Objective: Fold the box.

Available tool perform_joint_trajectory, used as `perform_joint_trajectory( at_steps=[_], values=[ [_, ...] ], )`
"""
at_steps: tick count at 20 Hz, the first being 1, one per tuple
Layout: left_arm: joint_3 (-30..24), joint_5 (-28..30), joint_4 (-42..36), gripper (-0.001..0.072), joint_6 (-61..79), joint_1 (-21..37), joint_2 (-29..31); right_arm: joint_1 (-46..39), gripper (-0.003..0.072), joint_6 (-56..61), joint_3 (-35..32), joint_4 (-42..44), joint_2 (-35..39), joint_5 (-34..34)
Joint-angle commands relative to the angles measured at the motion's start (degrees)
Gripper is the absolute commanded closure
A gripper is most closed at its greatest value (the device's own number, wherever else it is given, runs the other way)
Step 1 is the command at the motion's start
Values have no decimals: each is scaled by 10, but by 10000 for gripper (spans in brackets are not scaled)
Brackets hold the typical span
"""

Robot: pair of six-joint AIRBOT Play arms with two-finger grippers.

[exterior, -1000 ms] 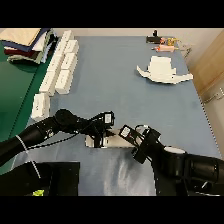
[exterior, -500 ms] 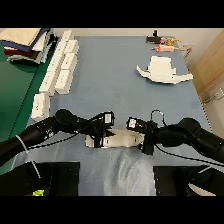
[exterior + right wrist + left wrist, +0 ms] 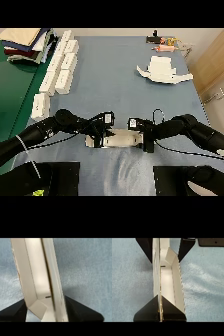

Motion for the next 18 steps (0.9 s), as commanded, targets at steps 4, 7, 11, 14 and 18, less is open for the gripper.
perform_joint_trajectory(
  at_steps=[4, 7, 11, 14, 18],
  values=[
    [0, 0, 0, 696, 0, 0, 0, -3, -33, -16, 0, -8, 2, -1],
    [0, 0, 0, 696, 0, 0, 0, -2, -33, -16, 0, -8, -12, 10],
    [0, 0, 0, 696, 0, 0, 0, 3, -33, -16, 0, -8, -33, 17],
    [0, 0, 0, 696, 0, 0, 0, 3, -32, -16, 0, -8, -33, 24],
    [0, 0, 0, 696, 0, 0, 0, 3, -20, -16, 0, -8, -39, 27]
  ],
)
